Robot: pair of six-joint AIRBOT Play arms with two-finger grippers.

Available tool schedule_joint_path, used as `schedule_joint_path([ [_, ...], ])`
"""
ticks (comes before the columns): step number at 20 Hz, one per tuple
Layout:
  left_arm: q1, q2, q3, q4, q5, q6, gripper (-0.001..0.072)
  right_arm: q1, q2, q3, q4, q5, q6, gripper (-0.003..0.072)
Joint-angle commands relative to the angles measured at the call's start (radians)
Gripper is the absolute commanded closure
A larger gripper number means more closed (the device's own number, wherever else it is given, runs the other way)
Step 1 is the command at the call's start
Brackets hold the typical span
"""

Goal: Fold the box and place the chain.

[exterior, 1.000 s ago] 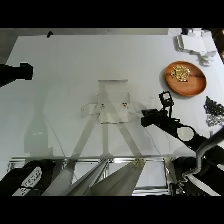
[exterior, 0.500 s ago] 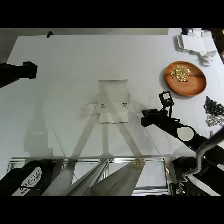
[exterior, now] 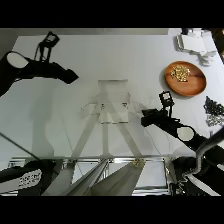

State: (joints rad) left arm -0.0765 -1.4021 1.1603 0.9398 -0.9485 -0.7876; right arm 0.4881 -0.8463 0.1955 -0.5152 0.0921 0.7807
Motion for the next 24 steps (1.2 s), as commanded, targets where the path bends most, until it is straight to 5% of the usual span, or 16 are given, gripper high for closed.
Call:
schedule_joint_path([
  [1,-0.021,-0.207,0.156,-0.227,-0.229,0.223,0.0011,0.001,0.000,0.000,0.000,0.000,0.000,0.0678],
  [7,-0.082,-0.380,0.208,-0.403,-0.426,0.451,0.0012,0.001,-0.001,0.000,0.000,0.000,0.000,0.0678],
  [18,-0.171,-0.460,0.208,-0.402,-0.356,0.583,0.0034,0.001,-0.001,0.000,0.000,0.000,0.000,0.0678],
  [19,-0.181,-0.467,0.208,-0.400,-0.358,0.583,0.0183,0.001,-0.001,0.000,0.000,0.000,0.000,0.0678],
  [21,-0.193,-0.478,0.207,-0.401,-0.373,0.584,0.0662,0.001,-0.001,0.000,0.000,0.000,0.000,0.0678],
  [24,-0.193,-0.477,0.208,-0.401,-0.402,0.625,0.0697,0.001,-0.001,0.000,0.000,0.000,0.000,0.0678],
])
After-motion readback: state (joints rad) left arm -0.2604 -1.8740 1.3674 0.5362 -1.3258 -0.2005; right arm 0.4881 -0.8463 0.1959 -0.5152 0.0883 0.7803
